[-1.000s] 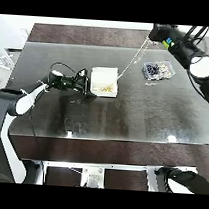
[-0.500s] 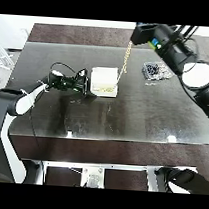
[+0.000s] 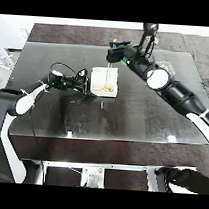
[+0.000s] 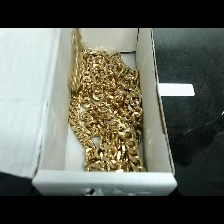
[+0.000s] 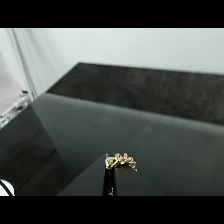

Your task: Fold the box and place the chain.

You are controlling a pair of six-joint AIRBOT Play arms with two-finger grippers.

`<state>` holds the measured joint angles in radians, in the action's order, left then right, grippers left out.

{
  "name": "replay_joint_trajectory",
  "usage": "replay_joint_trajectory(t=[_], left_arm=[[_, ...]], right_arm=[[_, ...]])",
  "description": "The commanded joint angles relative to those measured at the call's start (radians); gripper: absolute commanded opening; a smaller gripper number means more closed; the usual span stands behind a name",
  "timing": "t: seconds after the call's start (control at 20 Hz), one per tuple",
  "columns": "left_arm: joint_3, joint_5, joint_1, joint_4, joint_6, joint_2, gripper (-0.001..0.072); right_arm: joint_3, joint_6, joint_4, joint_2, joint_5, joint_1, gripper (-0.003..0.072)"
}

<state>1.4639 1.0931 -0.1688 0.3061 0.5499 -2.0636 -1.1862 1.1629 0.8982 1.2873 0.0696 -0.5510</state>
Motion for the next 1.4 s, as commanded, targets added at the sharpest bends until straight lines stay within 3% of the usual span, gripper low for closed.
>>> replay_joint_trajectory(t=[0.0, 0.25, 0.3, 0.35, 0.4, 0.75, 0.8, 0.85, 0.9, 1.0, 1.2, 1.35], left_arm=[[0.000, 0.000, 0.001, 0.000, 0.000, 0.000, 0.0471], [0.000, 0.000, 0.001, 0.000, 0.000, 0.000, 0.0471], [0.000, 0.000, 0.001, 0.000, 0.000, 0.000, 0.0471], [0.000, 0.000, 0.001, 0.000, 0.000, 0.000, 0.0471], [0.000, -0.001, 0.001, 0.000, 0.000, 0.000, 0.0471], [0.000, -0.001, 0.001, 0.000, 0.000, 0.000, 0.0471], [0.000, -0.001, 0.001, 0.000, 0.000, 0.000, 0.0471], [0.000, -0.001, 0.001, 0.000, 0.000, 0.000, 0.0470], [0.000, -0.001, 0.001, 0.000, 0.000, 0.000, 0.0471], [0.000, -0.001, 0.001, 0.000, 0.000, 0.000, 0.0471], [0.000, -0.002, 0.001, 0.000, 0.001, 0.000, 0.0471], [0.000, -0.001, 0.001, 0.000, 0.001, 0.000, 0.0471]], right_arm=[[0.035, 0.038, -0.001, 0.057, 0.001, -0.012, 0.0005], [0.107, 0.038, -0.001, 0.141, 0.001, -0.013, 0.0006], [0.126, 0.038, -0.001, 0.151, 0.002, -0.013, 0.0157], [0.140, 0.037, 0.000, 0.151, 0.013, -0.013, 0.0575], [0.141, 0.037, 0.002, 0.146, 0.030, -0.013, 0.0677], [0.141, -0.175, 0.020, 0.006, 0.016, 0.018, 0.0676], [0.141, -0.209, 0.036, -0.017, 0.015, 0.034, 0.0629], [0.141, -0.249, 0.058, -0.037, 0.018, 0.056, 0.0427], [0.141, -0.297, 0.076, -0.050, 0.021, 0.082, 0.0308], [0.132, -0.392, 0.083, -0.056, 0.055, 0.151, 0.0219], [0.031, -0.541, 0.070, -0.016, 0.404, 0.310, 0.0202], [-0.093, -0.707, -0.120, 0.079, 0.636, 0.429, 0.0191]])
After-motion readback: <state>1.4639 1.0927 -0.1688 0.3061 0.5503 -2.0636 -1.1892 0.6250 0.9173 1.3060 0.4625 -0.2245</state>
